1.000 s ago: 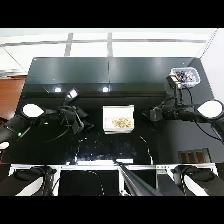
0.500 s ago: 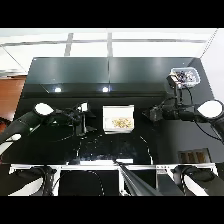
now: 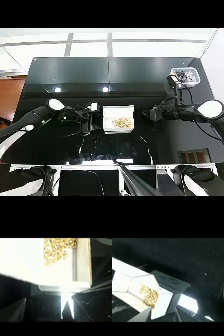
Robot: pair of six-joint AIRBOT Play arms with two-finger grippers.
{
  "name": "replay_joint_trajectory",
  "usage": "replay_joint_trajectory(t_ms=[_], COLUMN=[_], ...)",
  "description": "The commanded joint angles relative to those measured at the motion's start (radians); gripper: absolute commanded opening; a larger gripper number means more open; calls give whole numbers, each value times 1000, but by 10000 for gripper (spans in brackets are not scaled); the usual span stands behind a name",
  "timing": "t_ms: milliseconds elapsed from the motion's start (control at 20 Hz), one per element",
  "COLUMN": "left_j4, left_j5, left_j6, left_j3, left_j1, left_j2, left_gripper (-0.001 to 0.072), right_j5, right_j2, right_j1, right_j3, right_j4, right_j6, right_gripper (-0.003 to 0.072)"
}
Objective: Fold the box and place the chain.
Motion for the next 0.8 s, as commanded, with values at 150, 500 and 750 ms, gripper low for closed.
replay_joint_trajectory(t_ms=[150,500,750], left_j4=[9,50,79], left_j5=[-20,-47,-43], left_j6=[-32,-64,-118], left_j3=[35,35,35], left_j1=[-40,-51,-59], left_j2=[-37,-37,-37], left_gripper=[713,713,713], right_j5=[2,4,3], right_j2=[0,0,0], right_j1=[-1,0,0], right_j3=[0,0,0], right_j4=[0,0,0], right_j6=[0,0,0], right_gripper=[336,336,336])
